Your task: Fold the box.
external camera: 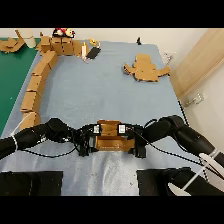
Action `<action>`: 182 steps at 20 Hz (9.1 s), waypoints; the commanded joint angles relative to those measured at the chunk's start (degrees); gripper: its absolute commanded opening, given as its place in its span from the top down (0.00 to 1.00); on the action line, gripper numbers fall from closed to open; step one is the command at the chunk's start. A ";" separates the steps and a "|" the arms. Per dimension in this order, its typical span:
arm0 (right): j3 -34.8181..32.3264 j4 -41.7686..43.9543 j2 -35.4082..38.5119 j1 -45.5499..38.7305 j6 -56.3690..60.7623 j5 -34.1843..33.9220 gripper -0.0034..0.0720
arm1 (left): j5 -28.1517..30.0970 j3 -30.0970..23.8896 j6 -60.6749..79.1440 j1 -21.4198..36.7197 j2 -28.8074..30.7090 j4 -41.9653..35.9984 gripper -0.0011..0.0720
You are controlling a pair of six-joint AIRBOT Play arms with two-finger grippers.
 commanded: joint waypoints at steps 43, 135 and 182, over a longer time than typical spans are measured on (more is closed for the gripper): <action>11.65 15.72 -23.67 -1.01 52.39 12.92 0.95 | 0.02 0.07 0.02 0.04 0.02 0.00 0.17; -3.41 4.33 -4.66 10.25 2.49 21.51 0.34 | 0.02 0.07 0.02 0.04 0.02 0.00 0.17; -10.19 6.34 7.06 -4.37 74.07 11.65 0.95 | 0.02 0.07 0.02 0.04 0.02 0.00 0.17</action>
